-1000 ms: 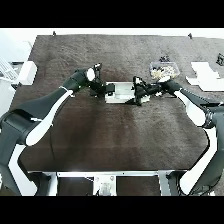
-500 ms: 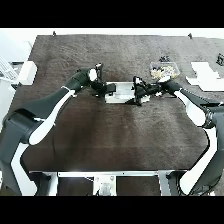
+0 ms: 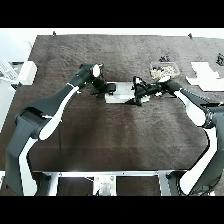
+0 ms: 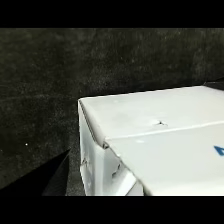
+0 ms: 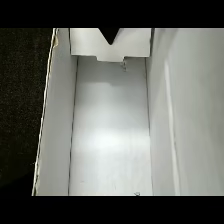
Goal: Fold the box and place the chain.
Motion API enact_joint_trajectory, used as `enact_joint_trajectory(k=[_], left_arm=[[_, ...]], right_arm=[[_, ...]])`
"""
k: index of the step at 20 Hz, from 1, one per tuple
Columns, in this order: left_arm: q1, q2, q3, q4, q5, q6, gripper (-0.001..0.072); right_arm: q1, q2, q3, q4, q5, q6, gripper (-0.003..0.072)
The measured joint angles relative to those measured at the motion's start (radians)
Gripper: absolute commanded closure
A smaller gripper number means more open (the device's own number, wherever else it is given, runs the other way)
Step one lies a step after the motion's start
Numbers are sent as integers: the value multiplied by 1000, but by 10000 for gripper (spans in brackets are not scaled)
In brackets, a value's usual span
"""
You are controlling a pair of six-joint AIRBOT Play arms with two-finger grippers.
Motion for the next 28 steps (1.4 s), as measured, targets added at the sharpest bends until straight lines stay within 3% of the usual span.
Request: enact_joint_trajectory(k=[13,28], left_arm=[[-11,-47,86,55,-111,-36,224],[-20,-66,93,73,-95,0,224]], right_arm=[[0,0,0,0,0,0,60],[0,0,0,0,0,0,60]])
